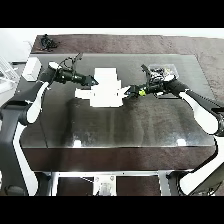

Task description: Fold the box and place the chain.

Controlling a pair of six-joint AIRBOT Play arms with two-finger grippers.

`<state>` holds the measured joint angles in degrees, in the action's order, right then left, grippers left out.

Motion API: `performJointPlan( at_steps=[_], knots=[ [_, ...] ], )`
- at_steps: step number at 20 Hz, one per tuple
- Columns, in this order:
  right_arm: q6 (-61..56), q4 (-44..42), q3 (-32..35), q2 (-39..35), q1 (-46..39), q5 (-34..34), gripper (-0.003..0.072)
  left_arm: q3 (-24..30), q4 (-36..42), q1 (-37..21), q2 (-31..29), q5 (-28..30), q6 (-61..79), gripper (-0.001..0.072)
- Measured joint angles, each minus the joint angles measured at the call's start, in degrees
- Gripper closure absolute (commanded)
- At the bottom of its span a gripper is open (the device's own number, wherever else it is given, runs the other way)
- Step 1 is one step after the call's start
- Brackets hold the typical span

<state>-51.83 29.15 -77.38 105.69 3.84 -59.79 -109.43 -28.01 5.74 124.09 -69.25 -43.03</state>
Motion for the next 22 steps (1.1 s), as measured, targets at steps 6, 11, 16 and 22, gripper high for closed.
performJointPlan(
  at_steps=[6, 11, 16, 22],
  knots=[
    [0.50, 0.11, 0.00, 0.00, 0.00, -0.02, 0.0684, 0.00, 2.21, 0.33, 0.55, 0.07, 1.68, 0.0420],
    [0.94, 0.11, 0.00, 0.00, 0.00, -0.02, 0.0684, 0.00, 3.50, 0.35, 0.66, -0.04, 3.19, 0.0420],
    [1.03, 0.13, 0.00, 0.00, 0.00, -0.02, 0.0684, 0.00, 5.01, 0.37, 0.85, 0.70, 4.46, 0.0421],
    [1.11, 0.46, 0.00, 0.00, 0.00, -0.04, 0.0684, 0.00, 6.88, 0.33, 2.49, -0.31, 5.51, 0.0423]
  ],
)
